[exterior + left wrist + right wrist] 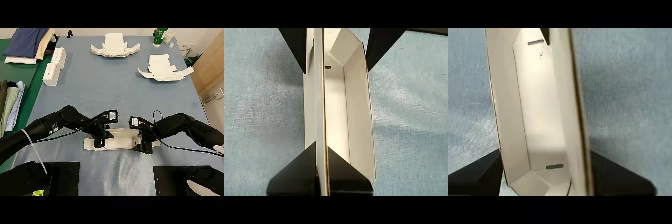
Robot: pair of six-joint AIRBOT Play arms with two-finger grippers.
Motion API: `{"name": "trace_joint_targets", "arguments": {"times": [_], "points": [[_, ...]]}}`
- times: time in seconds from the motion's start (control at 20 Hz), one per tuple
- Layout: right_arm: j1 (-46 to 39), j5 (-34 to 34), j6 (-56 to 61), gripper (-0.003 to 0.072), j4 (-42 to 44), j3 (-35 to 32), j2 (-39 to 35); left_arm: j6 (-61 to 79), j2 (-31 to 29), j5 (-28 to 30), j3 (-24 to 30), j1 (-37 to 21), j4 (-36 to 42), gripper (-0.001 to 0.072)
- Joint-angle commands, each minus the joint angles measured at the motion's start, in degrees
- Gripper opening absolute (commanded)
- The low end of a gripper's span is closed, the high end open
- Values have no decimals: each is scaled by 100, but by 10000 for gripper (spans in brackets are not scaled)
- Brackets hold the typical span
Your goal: Fold the box.
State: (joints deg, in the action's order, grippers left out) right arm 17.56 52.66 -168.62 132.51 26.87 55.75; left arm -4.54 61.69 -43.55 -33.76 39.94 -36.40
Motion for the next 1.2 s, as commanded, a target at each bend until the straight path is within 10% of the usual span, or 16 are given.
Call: {"name": "trace_joint_targets", "arguments": {"times": [0.0, 1.15], "points": [[-114, -13, -334, 720, 409, -74, 26, 2, 2, 0, 2, -2, -2, 16], [-103, -719, -352, 717, -22, -577, -278, 2, 2, 2, 2, -2, 0, 16]]}}
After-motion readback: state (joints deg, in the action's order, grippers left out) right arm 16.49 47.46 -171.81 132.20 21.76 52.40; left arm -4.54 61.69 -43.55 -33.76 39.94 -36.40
